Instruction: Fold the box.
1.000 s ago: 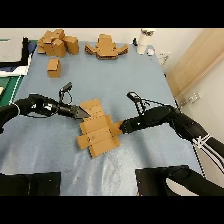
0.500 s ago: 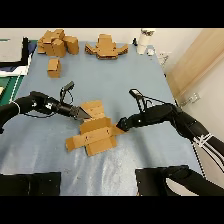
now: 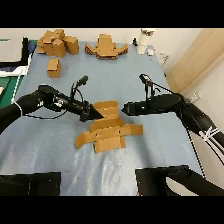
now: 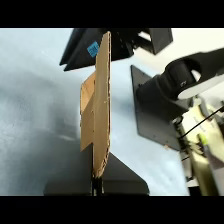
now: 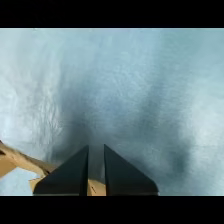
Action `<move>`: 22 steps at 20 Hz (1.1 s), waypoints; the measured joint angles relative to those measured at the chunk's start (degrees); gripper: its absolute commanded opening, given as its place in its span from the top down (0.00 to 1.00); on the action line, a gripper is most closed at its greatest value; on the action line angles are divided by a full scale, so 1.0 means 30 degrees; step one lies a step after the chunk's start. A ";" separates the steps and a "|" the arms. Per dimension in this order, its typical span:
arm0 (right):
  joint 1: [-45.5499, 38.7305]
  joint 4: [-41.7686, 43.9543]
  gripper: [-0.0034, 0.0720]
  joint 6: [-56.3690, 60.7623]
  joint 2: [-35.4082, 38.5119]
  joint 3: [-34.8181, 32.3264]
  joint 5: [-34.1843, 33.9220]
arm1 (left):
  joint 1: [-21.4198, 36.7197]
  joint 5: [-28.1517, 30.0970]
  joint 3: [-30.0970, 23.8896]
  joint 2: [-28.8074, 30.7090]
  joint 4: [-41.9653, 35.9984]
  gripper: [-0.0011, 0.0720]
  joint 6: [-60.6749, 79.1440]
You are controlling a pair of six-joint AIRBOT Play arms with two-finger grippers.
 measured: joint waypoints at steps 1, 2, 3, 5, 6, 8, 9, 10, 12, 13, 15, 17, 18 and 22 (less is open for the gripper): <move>-0.0015 0.0029 0.79 0.0226 -0.0007 0.0044 0.0138 | -0.0248 0.0262 0.0000 0.0080 0.0299 0.97 0.0379; -0.0029 0.0051 0.94 0.0503 0.0000 0.0073 0.0248 | -0.0444 0.0532 0.0000 0.0138 0.0634 0.97 0.0714; -0.0036 0.0066 0.94 0.0721 -0.0007 0.0109 0.0386 | -0.0605 0.0838 0.0000 0.0182 0.1027 0.97 0.0969; -0.0007 0.0095 0.94 0.1049 -0.0007 0.0131 0.0670 | -0.0823 0.1151 -0.0007 0.0138 0.1559 0.97 0.1384; 0.0066 0.0117 0.94 0.1115 -0.0007 0.0153 0.0874 | -0.0889 0.1304 -0.0015 0.0036 0.1807 0.97 0.1552; 0.0335 0.0146 0.94 0.1217 -0.0007 0.0153 0.1304 | -0.0962 0.1472 -0.0022 -0.0270 0.2171 0.97 0.1770; 0.0510 0.0146 0.94 0.1246 -0.0007 0.0153 0.1559 | -0.0998 0.1508 -0.0022 -0.0423 0.2317 0.97 0.1851; 0.0656 0.0146 0.94 0.1297 -0.0007 0.0153 0.1734 | -0.1042 0.1559 -0.0022 -0.0532 0.2412 0.97 0.1909; 0.0962 0.0138 0.94 0.1333 -0.0007 0.0153 0.1982 | -0.1078 0.1647 -0.0029 -0.0663 0.2317 0.97 0.2047; 0.1093 0.0117 0.94 0.1362 -0.0007 0.0153 0.2076 | -0.1100 0.1668 -0.0051 -0.0699 0.2149 0.97 0.2142; 0.1290 0.0066 0.94 0.1370 -0.0007 0.0153 0.2157 | -0.1115 0.1603 -0.0248 -0.0743 0.1377 0.97 0.2557; 0.1392 0.0044 0.94 0.1377 -0.0007 0.0153 0.2208 | -0.1137 0.1464 -0.0772 -0.0750 0.0532 0.97 0.3133; 0.1428 0.0029 0.94 0.1377 -0.0007 0.0153 0.2237 | -0.1137 0.1421 -0.1137 -0.0678 0.0219 0.97 0.3468; 0.1486 0.0000 0.94 0.1384 -0.0007 0.0153 0.2251 | -0.1137 0.1486 -0.2288 -0.0066 -0.0306 0.97 0.5093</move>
